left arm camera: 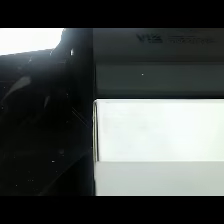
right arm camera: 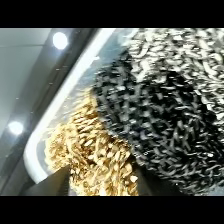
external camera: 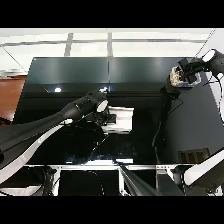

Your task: Fold the box and place the chain.

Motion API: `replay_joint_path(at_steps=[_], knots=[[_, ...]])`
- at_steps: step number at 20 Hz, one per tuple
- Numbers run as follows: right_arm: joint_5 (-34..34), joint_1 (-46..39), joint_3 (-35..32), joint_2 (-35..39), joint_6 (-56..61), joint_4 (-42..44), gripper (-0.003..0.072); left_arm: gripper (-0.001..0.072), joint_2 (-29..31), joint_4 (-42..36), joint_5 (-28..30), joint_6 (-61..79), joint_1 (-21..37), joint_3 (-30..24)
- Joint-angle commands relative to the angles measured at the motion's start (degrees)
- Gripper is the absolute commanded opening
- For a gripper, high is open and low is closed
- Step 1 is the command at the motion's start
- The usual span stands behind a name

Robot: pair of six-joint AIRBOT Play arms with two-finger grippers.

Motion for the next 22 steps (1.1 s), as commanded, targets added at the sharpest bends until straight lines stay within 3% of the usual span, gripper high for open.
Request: replay_joint_path(at_steps=[1,2,4,11,16,22], knots=[[2.1,-0.02,0.37,-0.98,-0.37,0.59,0.0403,0.0028,0.02,0.0,0.17,0.0,0.04,0.04],[2.82,-0.07,0.44,-0.96,-2.97,1.42,0.0297,0.0028,0.02,0.0,0.17,0.0,0.04,0.04],[4.52,-0.5,0.48,-0.55,-10.23,4.33,0.001,0.0028,0.02,0.0,0.17,0.0,0.04,0.04],[8.81,-0.76,1.88,14.34,-27.56,4.81,0.0011,0.0028,0.02,0.02,0.26,0.0,0.04,0.07],[10.01,-0.74,2.19,28.28,-31.1,5.55,0.0009,0.0028,0.02,0.02,0.39,0.0,0.04,0.04],[17.29,-0.74,2.29,41.88,-35.41,10.71,0.001,0.0028,0.02,0.0,0.42,0.0,0.04,0.07]])
